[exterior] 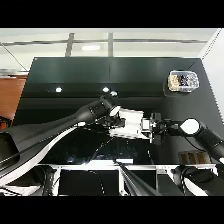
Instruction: Fold the box and place the chain.
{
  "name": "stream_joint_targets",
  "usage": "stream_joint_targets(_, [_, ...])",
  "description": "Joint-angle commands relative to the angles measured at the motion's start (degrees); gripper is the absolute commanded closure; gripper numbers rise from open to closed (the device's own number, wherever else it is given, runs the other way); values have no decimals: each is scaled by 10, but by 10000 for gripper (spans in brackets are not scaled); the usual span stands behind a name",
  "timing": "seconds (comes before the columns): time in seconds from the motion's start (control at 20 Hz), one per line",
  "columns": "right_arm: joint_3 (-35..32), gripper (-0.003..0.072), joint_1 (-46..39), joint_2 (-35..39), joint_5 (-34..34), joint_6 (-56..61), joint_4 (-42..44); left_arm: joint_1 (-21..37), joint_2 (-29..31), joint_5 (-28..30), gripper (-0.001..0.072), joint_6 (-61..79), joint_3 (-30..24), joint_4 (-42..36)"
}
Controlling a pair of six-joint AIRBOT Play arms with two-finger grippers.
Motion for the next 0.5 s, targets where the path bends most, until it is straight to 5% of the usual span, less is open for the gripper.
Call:
stream_joint_targets(0.0, [0, 293, 0, 1, 17, 5, 4, 0, 0, 3, 678, -1, 0, 0])
stream_joint_targets(0.1, [0, 561, 0, -4, 35, 9, 23, 0, 0, 4, 678, -1, 0, 0])
stream_joint_targets(0.45, [-3, 557, 24, -32, 21, 18, 145, 0, 0, 5, 678, -1, 0, 0])
